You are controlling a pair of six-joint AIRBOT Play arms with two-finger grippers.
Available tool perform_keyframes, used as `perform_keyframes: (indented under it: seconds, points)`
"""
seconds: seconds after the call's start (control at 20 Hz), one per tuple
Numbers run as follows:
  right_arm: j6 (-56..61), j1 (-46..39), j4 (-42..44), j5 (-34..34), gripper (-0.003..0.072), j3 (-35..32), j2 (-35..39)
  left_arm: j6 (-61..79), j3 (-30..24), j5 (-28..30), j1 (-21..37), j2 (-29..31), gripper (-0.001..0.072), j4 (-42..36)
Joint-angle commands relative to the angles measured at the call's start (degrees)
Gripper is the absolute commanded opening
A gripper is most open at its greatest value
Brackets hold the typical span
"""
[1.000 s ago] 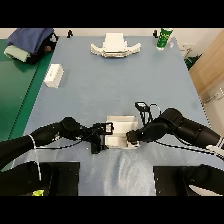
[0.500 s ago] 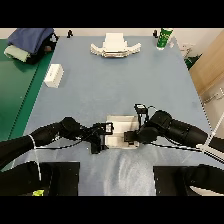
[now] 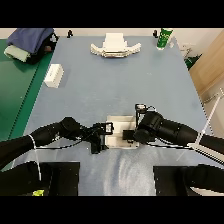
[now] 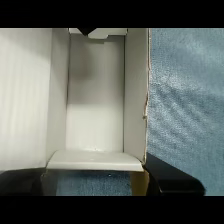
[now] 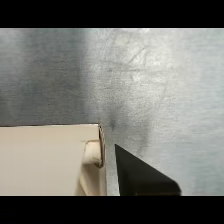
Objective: Fold the box.
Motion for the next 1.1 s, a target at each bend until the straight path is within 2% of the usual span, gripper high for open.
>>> perform_keyframes:
  seconds: [0.0, 0.1, 0.3, 0.35, 0.45, 0.55, 0.6, 0.65, 0.7, 0.75, 0.9, 1.0, 1.05]
  points:
    - [1.84, 0.44, -1.40, -1.84, 0.0345, 0.50, -1.73, 0.00, 0.00, 0.00, 0.02, -0.04, 0.0527, 0.02]
    - [1.84, 0.44, -1.60, -2.01, 0.0339, 0.50, -1.86, 0.00, 0.00, 0.04, 0.02, -0.04, 0.0527, 0.00]
    - [1.73, 0.44, -2.08, -2.82, 0.0072, 0.50, -1.86, 0.00, 0.00, 0.02, 0.02, -0.04, 0.0527, 0.02]
    - [1.73, 0.44, -2.05, -3.10, 0.0031, 0.50, -1.86, 0.00, 0.00, 0.02, 0.02, -0.04, 0.0527, 0.00]
    - [1.73, 0.44, -2.05, -3.63, 0.0001, 0.50, -1.86, 0.00, 0.00, 0.02, 0.02, -0.04, 0.0527, 0.02]
    - [1.73, 0.44, -2.08, -4.24, 0.0001, 0.50, -1.86, 0.00, 0.00, 0.02, 0.02, -0.04, 0.0527, 0.02]
    - [1.53, 0.44, -2.05, -4.52, 0.0001, 0.50, -1.86, 0.00, 0.00, 0.02, 0.02, -0.04, 0.0527, 0.02]
    - [1.11, 0.44, -2.05, -4.52, 0.0044, 0.52, -1.84, 0.00, 0.00, 0.02, 0.02, -0.04, 0.0527, 0.02]
    - [0.37, 0.46, -1.73, -4.52, 0.0198, 0.70, -1.84, 0.00, 0.00, 0.02, 0.02, -0.04, 0.0527, 0.02]
    - [-0.46, 0.44, -1.11, -4.50, 0.0289, 0.98, -1.73, 0.00, 0.00, 0.02, 0.02, -0.04, 0.0527, 0.02]
    - [-1.09, 0.44, -0.98, -5.09, 0.0290, 2.49, -1.36, 0.00, 0.00, 0.02, 0.02, -0.04, 0.0528, 0.02]
    - [-1.49, 0.44, -0.87, -5.33, 0.0351, 3.69, -1.27, 0.00, 0.00, 0.02, 0.02, -0.04, 0.0527, 0.02]
    - [-1.84, 0.44, -0.85, -5.40, 0.0352, 4.24, -1.27, 0.00, 0.00, 0.02, 0.02, -0.04, 0.0527, 0.02]
